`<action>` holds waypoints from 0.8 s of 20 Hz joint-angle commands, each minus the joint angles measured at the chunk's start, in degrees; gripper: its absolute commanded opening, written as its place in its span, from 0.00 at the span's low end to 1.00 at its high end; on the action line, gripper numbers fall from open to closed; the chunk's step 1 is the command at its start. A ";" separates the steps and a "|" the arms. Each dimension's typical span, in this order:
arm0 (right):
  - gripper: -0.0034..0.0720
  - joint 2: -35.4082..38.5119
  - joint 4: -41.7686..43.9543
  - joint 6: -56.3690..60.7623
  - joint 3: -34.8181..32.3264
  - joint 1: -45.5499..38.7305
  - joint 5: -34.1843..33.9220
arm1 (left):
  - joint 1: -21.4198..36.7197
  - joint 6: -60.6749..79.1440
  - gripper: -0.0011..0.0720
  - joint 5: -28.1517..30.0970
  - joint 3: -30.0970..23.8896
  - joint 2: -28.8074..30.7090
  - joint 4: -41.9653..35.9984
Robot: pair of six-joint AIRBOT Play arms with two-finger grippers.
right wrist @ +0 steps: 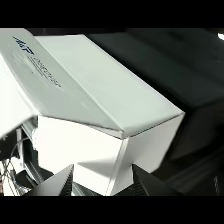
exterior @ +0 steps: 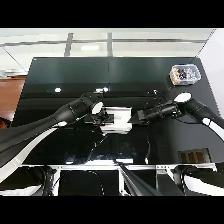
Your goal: Fold the box and place the chain.
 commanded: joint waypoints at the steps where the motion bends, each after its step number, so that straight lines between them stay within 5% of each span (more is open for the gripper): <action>1: 0.58 0.00 -7.10 8.92 2.56 2.95 -2.19 | 0.00 0.00 0.05 0.02 0.04 0.00 0.02; 7: 0.53 -0.02 -15.17 20.57 6.40 9.88 -6.27 | 0.00 0.00 0.05 0.02 0.04 0.00 0.02; 16: 0.53 -0.07 -39.23 46.14 11.96 21.24 -9.38 | 0.00 0.02 0.05 -0.04 0.04 0.00 0.02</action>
